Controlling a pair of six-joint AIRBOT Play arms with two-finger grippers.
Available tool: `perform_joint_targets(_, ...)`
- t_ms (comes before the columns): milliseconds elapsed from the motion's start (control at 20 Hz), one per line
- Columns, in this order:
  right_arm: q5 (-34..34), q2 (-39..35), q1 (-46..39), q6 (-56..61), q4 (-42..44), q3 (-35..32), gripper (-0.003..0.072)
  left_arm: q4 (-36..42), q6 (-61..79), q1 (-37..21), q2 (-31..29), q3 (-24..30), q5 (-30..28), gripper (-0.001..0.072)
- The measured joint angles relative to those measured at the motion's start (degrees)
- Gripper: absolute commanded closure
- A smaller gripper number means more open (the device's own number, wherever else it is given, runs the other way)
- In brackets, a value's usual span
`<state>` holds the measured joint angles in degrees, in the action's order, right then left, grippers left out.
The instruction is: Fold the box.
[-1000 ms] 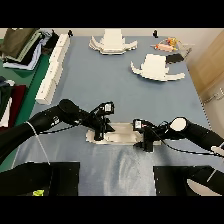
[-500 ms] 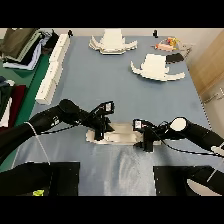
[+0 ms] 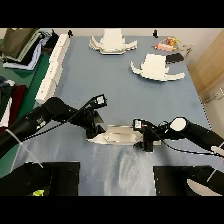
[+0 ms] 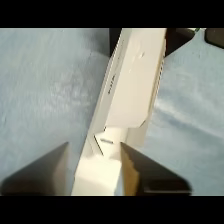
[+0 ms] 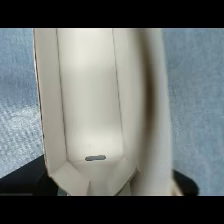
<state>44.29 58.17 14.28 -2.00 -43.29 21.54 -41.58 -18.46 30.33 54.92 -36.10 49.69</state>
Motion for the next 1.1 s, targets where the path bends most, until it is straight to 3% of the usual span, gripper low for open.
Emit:
perform_joint_targets(150, 0.0, 0.0, 0.0, 0.0, 0.0, 0.0, 0.0197, -7.7, -13.6, -2.0, -5.9, 0.0, 5.4, 0.0695)
perform_joint_targets(350, 0.0, 0.0, 0.0, 0.0, 0.0, 0.0, 0.0197, -8.1, -28.0, 0.4, -7.9, 0.0, 10.7, 0.0695)
perform_joint_targets(600, 0.0, 0.0, 0.0, 0.0, 0.0, 0.0, 0.0196, -0.5, -36.7, 7.3, -1.6, -2.6, 3.0, 0.0695)
perform_joint_targets(800, 0.0, 0.0, 0.0, 0.0, 0.0, 0.0, 0.0197, 5.8, -41.1, 6.7, 5.0, -7.1, -1.6, 0.0695)
perform_joint_targets(1100, 0.0, 0.0, 0.0, 0.0, 0.0, 0.0, 0.0197, 7.3, -50.9, 2.7, 14.7, -9.4, -4.9, 0.0695)
